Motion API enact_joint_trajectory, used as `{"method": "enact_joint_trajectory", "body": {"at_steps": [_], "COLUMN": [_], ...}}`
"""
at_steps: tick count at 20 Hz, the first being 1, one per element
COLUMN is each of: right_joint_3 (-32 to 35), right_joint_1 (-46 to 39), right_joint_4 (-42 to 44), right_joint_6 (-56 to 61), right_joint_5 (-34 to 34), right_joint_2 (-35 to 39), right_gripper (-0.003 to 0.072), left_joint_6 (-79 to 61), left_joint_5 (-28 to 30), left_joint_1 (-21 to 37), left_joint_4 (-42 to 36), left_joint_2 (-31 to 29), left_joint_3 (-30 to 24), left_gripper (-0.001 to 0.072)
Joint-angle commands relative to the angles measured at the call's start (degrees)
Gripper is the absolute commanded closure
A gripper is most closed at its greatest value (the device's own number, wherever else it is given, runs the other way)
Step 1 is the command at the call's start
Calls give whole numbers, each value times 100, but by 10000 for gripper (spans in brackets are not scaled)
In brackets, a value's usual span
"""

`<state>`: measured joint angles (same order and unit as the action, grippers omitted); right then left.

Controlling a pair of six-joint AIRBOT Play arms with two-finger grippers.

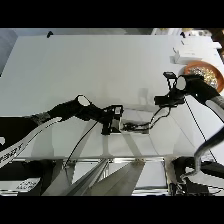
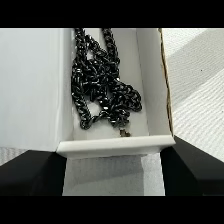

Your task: Fold the box and place the chain.

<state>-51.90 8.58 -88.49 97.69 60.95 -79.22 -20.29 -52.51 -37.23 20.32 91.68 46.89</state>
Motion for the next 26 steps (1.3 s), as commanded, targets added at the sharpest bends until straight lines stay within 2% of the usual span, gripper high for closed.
{"method": "enact_joint_trajectory", "body": {"at_steps": [1, 15, 16, 18, 19, 22, 26], "right_joint_3": [4, 343, 350, 350, 350, 348, 348], "right_joint_1": [-2, -2, -2, -2, -2, -2, 9], "right_joint_4": [7, 24, 24, 24, 24, 9, 44], "right_joint_6": [0, -4, -15, -72, -94, -286, -452], "right_joint_5": [-55, -409, -409, -415, -398, -334, -57], "right_joint_2": [-13, -42, -50, -48, -35, 284, 1272], "right_gripper": [417, 421, 465, 633, 672, 672, 672], "left_joint_6": [-2, -2, -2, -2, -2, -2, -2], "left_joint_5": [0, 0, 0, 0, 0, 0, 0], "left_joint_1": [0, 0, 0, 0, 0, 0, 0], "left_joint_4": [2, 2, 2, 2, 2, 2, 2], "left_joint_2": [2, 2, 2, 2, 2, 2, 2], "left_joint_3": [4, 4, 4, 2, 2, 4, 4], "left_gripper": [501, 501, 501, 501, 501, 501, 501]}}
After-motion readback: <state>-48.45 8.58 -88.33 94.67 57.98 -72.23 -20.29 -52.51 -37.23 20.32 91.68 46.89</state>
